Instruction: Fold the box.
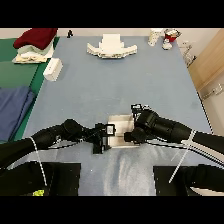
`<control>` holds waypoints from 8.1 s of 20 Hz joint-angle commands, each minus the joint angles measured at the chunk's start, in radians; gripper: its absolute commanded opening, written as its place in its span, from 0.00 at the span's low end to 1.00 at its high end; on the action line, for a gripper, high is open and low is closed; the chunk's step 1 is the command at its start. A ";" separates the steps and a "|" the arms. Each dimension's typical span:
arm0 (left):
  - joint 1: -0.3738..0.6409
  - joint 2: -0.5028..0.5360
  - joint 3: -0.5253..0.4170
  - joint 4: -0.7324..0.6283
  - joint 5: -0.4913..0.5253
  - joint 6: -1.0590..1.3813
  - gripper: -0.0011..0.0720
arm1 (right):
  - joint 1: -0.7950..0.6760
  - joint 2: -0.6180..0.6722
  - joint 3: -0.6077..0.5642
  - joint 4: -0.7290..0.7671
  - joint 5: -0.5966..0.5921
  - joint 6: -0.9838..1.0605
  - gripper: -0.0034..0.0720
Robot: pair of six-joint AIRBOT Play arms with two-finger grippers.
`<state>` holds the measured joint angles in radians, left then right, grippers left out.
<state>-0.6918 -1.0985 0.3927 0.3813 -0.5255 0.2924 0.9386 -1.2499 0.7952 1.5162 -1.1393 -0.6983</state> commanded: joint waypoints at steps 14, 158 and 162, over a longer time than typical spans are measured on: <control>0.000 0.001 0.001 0.000 0.002 0.003 0.73 | 0.003 0.077 0.043 -0.034 -0.152 0.022 0.56; 0.000 0.001 0.001 0.000 0.002 0.003 0.73 | -0.054 0.600 -0.431 0.784 0.721 -1.906 0.63; 0.000 0.001 0.001 0.000 0.002 0.003 0.73 | -0.038 0.607 -0.486 0.808 0.909 -1.567 0.11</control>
<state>-0.6918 -1.0985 0.3927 0.3813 -0.5243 0.2962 0.8890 -0.6533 0.3431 2.2822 -0.3573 -2.4905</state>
